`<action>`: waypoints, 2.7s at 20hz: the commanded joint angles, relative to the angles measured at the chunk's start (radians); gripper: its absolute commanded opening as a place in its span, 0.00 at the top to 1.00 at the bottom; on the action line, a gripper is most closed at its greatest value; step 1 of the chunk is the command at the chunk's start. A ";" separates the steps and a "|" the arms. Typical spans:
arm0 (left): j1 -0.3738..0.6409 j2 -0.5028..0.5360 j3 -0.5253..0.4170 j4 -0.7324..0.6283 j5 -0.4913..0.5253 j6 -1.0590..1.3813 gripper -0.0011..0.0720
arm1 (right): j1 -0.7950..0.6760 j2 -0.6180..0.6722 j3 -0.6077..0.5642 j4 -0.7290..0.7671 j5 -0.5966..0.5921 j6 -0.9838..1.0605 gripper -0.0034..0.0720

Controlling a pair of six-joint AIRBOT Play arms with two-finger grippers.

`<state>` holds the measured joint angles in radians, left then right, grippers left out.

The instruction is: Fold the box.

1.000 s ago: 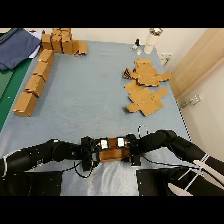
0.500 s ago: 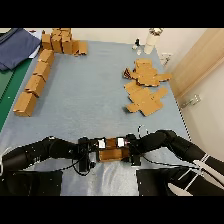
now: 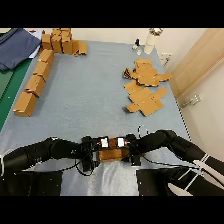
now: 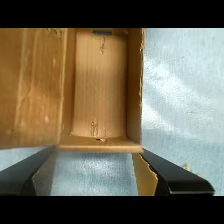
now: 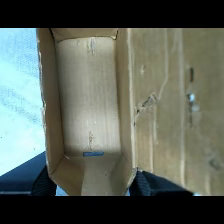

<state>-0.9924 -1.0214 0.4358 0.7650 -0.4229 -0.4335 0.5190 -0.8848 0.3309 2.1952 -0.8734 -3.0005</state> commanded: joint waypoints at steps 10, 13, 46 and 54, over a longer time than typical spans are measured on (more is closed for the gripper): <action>-0.054 -0.038 0.007 -0.007 0.095 0.000 0.03 | 0.000 0.001 0.000 0.000 0.000 0.000 0.28; -0.061 -0.065 0.022 -0.011 0.094 0.000 0.03 | 0.000 0.001 0.000 0.000 0.000 0.000 0.28; -0.064 -0.095 0.029 -0.010 0.099 0.000 0.33 | 0.000 0.000 0.000 0.001 0.000 0.000 0.28; -0.064 -0.095 0.029 -0.010 0.099 -0.001 0.33 | 0.000 0.001 0.000 0.005 -0.024 0.000 0.27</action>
<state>-1.0554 -1.1164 0.4637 0.7551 -0.3244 -0.4339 0.5186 -0.8852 0.3317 2.1979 -0.8822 -3.0005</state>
